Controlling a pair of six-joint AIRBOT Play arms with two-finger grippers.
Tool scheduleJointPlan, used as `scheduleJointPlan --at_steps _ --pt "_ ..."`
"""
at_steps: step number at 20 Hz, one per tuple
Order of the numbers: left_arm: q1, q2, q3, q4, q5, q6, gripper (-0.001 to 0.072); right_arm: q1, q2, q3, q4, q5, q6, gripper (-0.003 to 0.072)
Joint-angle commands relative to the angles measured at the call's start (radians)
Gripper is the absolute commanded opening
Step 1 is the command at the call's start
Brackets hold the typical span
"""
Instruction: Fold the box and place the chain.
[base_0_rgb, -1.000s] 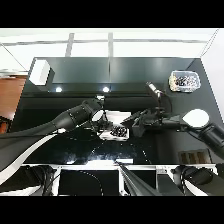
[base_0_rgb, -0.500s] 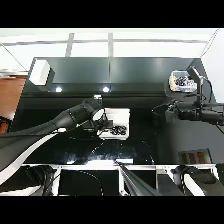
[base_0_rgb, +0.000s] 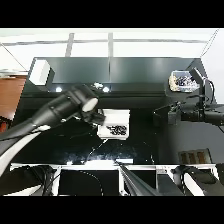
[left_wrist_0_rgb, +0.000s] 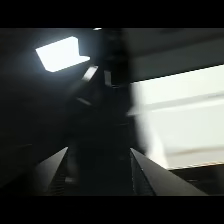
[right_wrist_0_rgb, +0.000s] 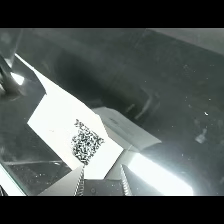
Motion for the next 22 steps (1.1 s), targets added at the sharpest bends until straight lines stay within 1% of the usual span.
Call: scheduleJointPlan --at_steps 1,2,3,4,5,6,8,9,10,11,12,14,15,18,20,22 --pt "0.145 0.131 -0.077 0.000 -0.012 0.195 0.0463 -0.002 0.001 0.000 -0.002 0.005 -0.001 0.0287" --pt "0.210 0.177 -0.121 -0.087 0.039 0.281 0.0463 -0.002 0.001 0.000 -0.005 0.000 -0.001 0.0287" --pt "0.284 0.225 -0.175 -0.215 0.102 0.416 0.0463 -0.002 0.001 0.000 -0.008 -0.006 -0.001 0.0287" --pt "0.361 0.266 -0.235 -0.369 0.154 0.572 0.0463 -0.002 0.001 0.000 -0.013 -0.016 -0.001 0.0287" --pt "0.430 0.296 -0.293 -0.526 0.179 0.751 0.0463 -0.002 0.001 0.000 -0.016 -0.021 -0.001 0.0287" --pt "0.500 0.314 -0.356 -0.719 0.175 0.972 0.0463 -0.002 0.001 0.000 -0.020 -0.025 -0.001 0.0287" --pt "0.611 0.304 -0.463 -1.016 0.157 1.179 0.0463 -0.002 0.001 0.000 -0.020 -0.029 -0.001 0.0287" --pt "0.638 0.300 -0.520 -1.147 0.156 1.328 0.0463 -0.002 0.001 0.000 -0.019 -0.024 0.000 0.0287" --pt "0.650 0.294 -0.576 -1.220 0.186 1.453 0.0464 -0.002 0.001 0.000 -0.020 -0.023 0.000 0.0287" --pt "0.648 0.281 -0.623 -1.231 0.248 1.553 0.0486 -0.002 0.001 0.000 -0.020 -0.024 0.000 0.0287" --pt "0.640 0.263 -0.660 -1.231 0.312 1.647 0.0716 -0.002 0.001 0.000 -0.020 -0.024 0.000 0.0287" --pt "0.624 0.227 -0.690 -1.223 0.425 1.828 0.0710 -0.002 0.001 0.000 -0.020 -0.025 0.000 0.0287" --pt "0.610 0.205 -0.689 -1.220 0.455 1.946 0.0711 -0.002 0.001 0.000 -0.021 -0.029 0.000 0.0287" --pt "0.563 0.159 -0.689 -1.218 0.503 2.294 0.0711 -0.002 0.001 0.000 -0.020 -0.052 0.000 0.0287" --pt "0.528 0.149 -0.689 -1.197 0.542 2.501 0.0711 -0.002 0.001 0.000 -0.020 -0.067 0.000 0.0287" --pt "0.509 0.125 -0.669 -1.181 0.556 2.575 0.0711 -0.002 0.001 0.000 -0.019 -0.071 0.000 0.0287"
